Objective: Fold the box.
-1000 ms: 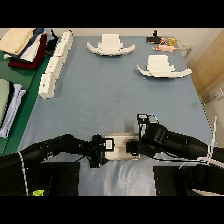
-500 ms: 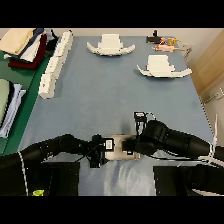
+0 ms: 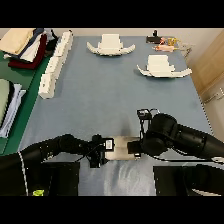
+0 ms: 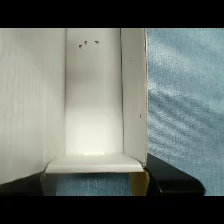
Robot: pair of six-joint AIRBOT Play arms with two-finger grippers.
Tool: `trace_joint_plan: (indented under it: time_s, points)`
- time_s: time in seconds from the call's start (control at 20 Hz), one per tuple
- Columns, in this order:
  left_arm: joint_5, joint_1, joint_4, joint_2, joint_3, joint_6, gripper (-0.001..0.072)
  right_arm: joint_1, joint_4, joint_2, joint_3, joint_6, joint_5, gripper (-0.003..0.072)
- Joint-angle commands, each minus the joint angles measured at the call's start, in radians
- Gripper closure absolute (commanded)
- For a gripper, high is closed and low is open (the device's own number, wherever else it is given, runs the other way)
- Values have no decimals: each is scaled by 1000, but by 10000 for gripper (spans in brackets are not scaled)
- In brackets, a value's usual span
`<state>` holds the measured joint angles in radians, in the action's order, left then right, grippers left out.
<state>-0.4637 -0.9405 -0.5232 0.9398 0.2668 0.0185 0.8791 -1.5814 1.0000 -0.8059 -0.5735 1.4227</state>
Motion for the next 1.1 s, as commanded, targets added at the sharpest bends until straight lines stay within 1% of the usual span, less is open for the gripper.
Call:
trace_joint_plan:
  time_s: [0.0,0.05,0.1,0.2,0.25,0.3,0.35,0.4,0.45,0.5,0.55,0.6,0.65,0.7,0.8,0.85,0.95,1.05]
  points:
    - [0,-1,0,0,0,0,178,-1,68,-54,-7,-11,224,312]
    - [0,-1,0,0,0,0,178,-1,105,-68,-7,-13,279,395]
    - [0,-1,0,0,0,0,178,-2,149,-82,-7,-21,319,441]
    - [0,-1,0,0,0,0,178,-14,259,-100,-6,-62,332,587]
    - [0,-1,0,0,0,0,178,-42,305,-99,-2,-95,327,607]
    - [0,-1,0,0,0,0,178,-89,324,-92,3,-145,307,652]
    - [1,-1,0,0,0,0,178,-148,324,-80,5,-195,266,684]
    - [1,-1,0,0,0,0,178,-223,308,-67,8,-258,195,684]
    - [0,-1,0,0,0,0,178,-300,264,-53,8,-325,113,684]
    - [0,-1,0,0,0,0,178,-396,167,-38,7,-417,21,684]
    - [0,-1,0,0,0,0,178,-491,39,-21,5,-519,-51,684]
    - [0,-1,0,0,0,0,178,-594,-121,2,0,-647,-107,684]
    - [0,-1,0,0,0,0,178,-678,-273,28,-6,-767,-139,684]
    - [0,-1,0,0,0,0,178,-755,-429,57,-16,-880,-148,684]
    - [0,-1,0,0,0,0,178,-855,-650,112,-31,-1041,-137,683]
    - [1,-1,0,0,0,0,178,-876,-713,139,-35,-1094,-123,684]
    - [0,-1,0,0,0,0,178,-873,-758,189,-37,-1143,-113,683]
    - [0,-1,0,0,0,0,178,-838,-792,241,-36,-1196,-87,684]
